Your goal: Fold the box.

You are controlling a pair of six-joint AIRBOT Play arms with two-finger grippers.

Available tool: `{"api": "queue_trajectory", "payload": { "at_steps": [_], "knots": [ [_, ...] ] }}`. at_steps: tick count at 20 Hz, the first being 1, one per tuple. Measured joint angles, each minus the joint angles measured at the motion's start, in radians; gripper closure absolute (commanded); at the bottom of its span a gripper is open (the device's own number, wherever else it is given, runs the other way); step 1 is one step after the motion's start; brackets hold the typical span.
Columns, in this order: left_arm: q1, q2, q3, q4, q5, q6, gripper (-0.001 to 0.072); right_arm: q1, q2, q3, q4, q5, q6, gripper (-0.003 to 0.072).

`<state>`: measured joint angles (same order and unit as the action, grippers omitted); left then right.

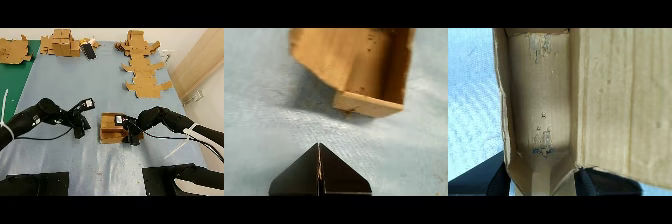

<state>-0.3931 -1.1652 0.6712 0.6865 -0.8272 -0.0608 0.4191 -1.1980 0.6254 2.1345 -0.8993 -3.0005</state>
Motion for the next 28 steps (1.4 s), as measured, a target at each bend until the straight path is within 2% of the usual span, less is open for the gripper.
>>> {"api": "queue_trajectory", "payload": {
  "at_steps": [5, 6, 7, 8, 10, 12, 20, 28],
  "knots": [
    [0.001, 0.103, -0.136, -0.116, 0.008, 0.269, 0.0693, 0.0, 0.0, 0.0, 0.0, 0.0, 0.0, 0.0234],
    [0.001, 0.11, -0.151, -0.134, 0.021, 0.32, 0.047, 0.0, 0.0, 0.0, 0.0, 0.0, 0.0, 0.0234],
    [-0.002, 0.112, -0.161, -0.155, 0.033, 0.357, 0.0173, 0.0, 0.0, 0.0, 0.0, 0.0, 0.0, 0.0234],
    [-0.007, 0.112, -0.168, -0.184, 0.046, 0.381, 0.0076, 0.0, 0.0, 0.0, 0.0, 0.0, 0.0, 0.0234],
    [-0.023, 0.112, -0.177, -0.226, 0.065, 0.415, 0.0077, 0.0, 0.0, 0.0, -0.001, 0.0, 0.0, 0.0234],
    [-0.054, 0.112, -0.182, -0.252, 0.083, 0.435, 0.0011, 0.0, 0.0, 0.0, -0.001, 0.0, 0.0, 0.0234],
    [-0.217, 0.056, -0.186, -0.285, 0.237, 0.383, 0.001, -0.001, 0.0, 0.0, -0.006, 0.0, 0.0, 0.0234],
    [-0.251, 0.032, -0.18, -0.295, 0.333, 0.277, 0.001, -0.002, 0.0, 0.0, -0.008, 0.0, 0.0, 0.0234]
  ]
}}
